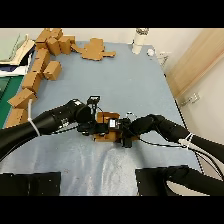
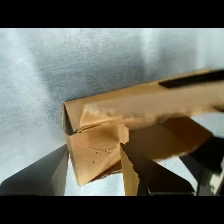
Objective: Fold the box.
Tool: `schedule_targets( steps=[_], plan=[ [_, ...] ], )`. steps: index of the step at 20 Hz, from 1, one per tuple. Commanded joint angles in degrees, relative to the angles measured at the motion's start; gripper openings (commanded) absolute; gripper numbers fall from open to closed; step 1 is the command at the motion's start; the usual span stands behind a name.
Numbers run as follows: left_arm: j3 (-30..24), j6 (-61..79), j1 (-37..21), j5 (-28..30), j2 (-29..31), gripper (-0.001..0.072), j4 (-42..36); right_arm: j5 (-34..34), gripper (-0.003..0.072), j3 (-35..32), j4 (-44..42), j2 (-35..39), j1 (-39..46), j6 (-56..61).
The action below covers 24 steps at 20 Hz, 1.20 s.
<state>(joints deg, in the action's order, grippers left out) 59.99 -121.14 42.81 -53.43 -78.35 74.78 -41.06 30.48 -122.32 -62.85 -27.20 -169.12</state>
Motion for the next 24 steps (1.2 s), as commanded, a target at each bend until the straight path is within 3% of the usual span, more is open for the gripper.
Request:
schedule_targets(
  steps=[1, 5, 21, 22, 23, 24],
  plan=[
    [3.3, -8.3, 1.3, -5.1, -3.0, 0.0495, 4.2, 0.0, 0.0507, 0.0, 0.0, 0.0, 0.0, 0.0],
    [5.6, -9.3, 1.9, -8.3, -6.4, 0.0494, 6.9, 0.0, 0.0507, 0.0, 0.0, 0.0, 0.0, 0.0],
    [6.7, -7.8, 2.4, -5.6, -10.6, 0.0454, 6.8, 0.0, 0.0507, 0.0, 0.0, 0.0, 0.0, 0.0],
    [6.7, -8.4, 2.6, -5.8, -10.6, 0.0432, 7.8, 0.0, 0.0507, 0.0, 0.0, 0.0, 0.0, 0.0],
    [6.7, -8.6, 2.7, -6.0, -10.6, 0.0329, 8.1, 0.0, 0.0507, 0.0, 0.0, 0.0, 0.0, 0.0],
    [6.8, -9.0, 2.7, -5.9, -10.6, 0.0327, 8.0, 0.0, 0.0507, 0.0, 0.0, 0.0, 0.0, 0.0]
  ],
)
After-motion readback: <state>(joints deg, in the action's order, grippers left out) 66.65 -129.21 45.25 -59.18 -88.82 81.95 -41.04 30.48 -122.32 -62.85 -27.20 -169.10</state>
